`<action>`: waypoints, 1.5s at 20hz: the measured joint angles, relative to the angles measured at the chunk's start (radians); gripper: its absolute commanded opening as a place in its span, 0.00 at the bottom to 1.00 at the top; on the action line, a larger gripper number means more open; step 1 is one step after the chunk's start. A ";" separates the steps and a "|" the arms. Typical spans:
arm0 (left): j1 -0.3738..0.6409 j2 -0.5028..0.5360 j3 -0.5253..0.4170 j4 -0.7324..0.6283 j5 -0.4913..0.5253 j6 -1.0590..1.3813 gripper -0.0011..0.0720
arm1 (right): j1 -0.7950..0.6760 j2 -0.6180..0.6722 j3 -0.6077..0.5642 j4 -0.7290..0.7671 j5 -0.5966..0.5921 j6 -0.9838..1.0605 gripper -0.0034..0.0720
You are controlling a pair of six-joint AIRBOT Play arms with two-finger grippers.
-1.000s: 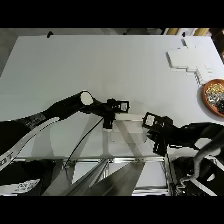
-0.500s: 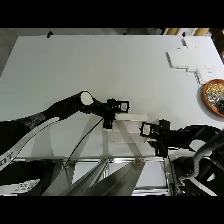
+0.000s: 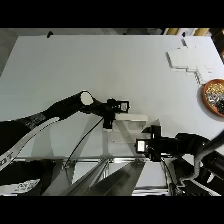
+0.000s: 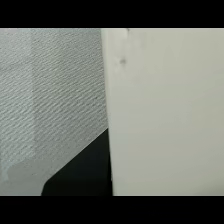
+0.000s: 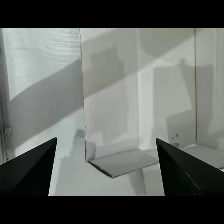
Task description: Fold the box and place the chain.
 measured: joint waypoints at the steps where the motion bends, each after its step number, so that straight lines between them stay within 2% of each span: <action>1: 0.000 0.000 0.000 0.000 0.000 0.000 0.03 | 0.006 0.000 -0.011 -0.006 -0.017 0.000 0.96; 8: 0.000 0.000 0.000 0.000 0.000 0.000 0.03 | 0.016 0.000 -0.073 -0.080 -0.096 -0.003 0.96; 13: 0.000 0.000 0.000 0.000 0.000 0.000 0.03 | -0.082 0.000 -0.063 -0.069 -0.153 -0.042 0.96; 18: 0.000 0.000 0.000 0.000 0.000 -0.001 0.03 | -0.225 -0.002 -0.006 0.077 -0.145 -0.252 0.96; 26: 0.000 0.000 0.000 0.000 0.000 -0.001 0.03 | -0.417 -0.061 0.014 0.250 -0.068 -0.492 0.96; 30: 0.000 0.000 0.000 0.000 0.000 0.000 0.03 | -0.511 -0.112 0.016 0.425 -0.055 -0.649 0.96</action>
